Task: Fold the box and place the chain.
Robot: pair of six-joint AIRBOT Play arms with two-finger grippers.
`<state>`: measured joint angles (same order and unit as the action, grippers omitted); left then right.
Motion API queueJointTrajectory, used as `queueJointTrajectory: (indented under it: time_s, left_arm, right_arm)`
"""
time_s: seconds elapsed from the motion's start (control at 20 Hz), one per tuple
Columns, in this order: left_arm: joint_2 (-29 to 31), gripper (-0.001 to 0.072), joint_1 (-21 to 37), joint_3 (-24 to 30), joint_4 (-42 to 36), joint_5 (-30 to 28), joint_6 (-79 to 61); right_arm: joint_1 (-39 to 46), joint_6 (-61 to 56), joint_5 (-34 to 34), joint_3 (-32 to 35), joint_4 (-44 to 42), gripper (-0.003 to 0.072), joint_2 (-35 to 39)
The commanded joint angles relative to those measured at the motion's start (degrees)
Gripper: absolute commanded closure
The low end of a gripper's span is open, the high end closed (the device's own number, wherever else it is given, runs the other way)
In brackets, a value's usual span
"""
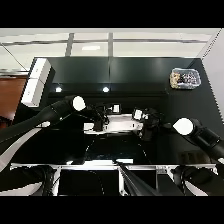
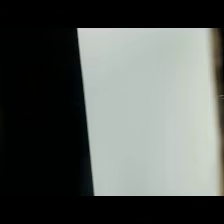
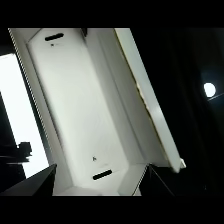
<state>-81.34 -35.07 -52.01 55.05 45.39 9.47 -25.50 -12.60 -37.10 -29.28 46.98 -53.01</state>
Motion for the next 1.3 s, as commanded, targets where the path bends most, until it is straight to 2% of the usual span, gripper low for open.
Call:
queueJointTrajectory:
  time_s: [0.0, 0.25, 0.4, 0.55, 0.7, 0.95, 1.15, 1.25]
  left_arm:
    - [0.0, 0.0681, 0.0, -0.1, 0.0, 0.1, -0.1]
    - [0.0, 0.0681, 0.0, -0.1, 0.0, 0.0, -0.1]
    - [0.0, 0.0681, 0.0, -0.1, 0.0, 0.1, -0.1]
    - [0.0, 0.0681, 0.0, -0.1, 0.0, 0.1, -0.1]
    - [0.0, 0.0681, 0.0, -0.1, 0.0, 0.0, -0.1]
    - [0.0, 0.0681, 0.0, -0.1, 0.0, 0.0, -0.1]
    - [0.0, 0.0682, 0.0, -0.1, 0.0, 0.1, -0.1]
    - [0.0, 0.0682, 0.0, -0.1, 0.0, 0.1, -0.1]
  right_arm:
    - [3.3, 6.3, -2.2, -0.4, -6.7, -0.0010, -0.3]
    - [4.4, 11.6, -5.4, -0.3, -9.3, -0.0010, -3.8]
    - [6.8, 11.0, -4.9, -0.3, -0.7, -0.0010, -3.9]
    - [10.8, 9.2, -14.1, -0.3, 0.9, -0.0010, -3.8]
    - [10.3, 5.7, -16.9, 0.6, 1.5, -0.0010, -3.8]
    - [4.9, 3.8, -16.0, 3.6, 1.5, -0.0010, -3.8]
    - [1.0, 0.9, -9.0, 5.8, 0.8, -0.0010, -3.8]
    - [0.9, -1.0, -4.9, 5.8, -3.0, -0.0010, -3.8]
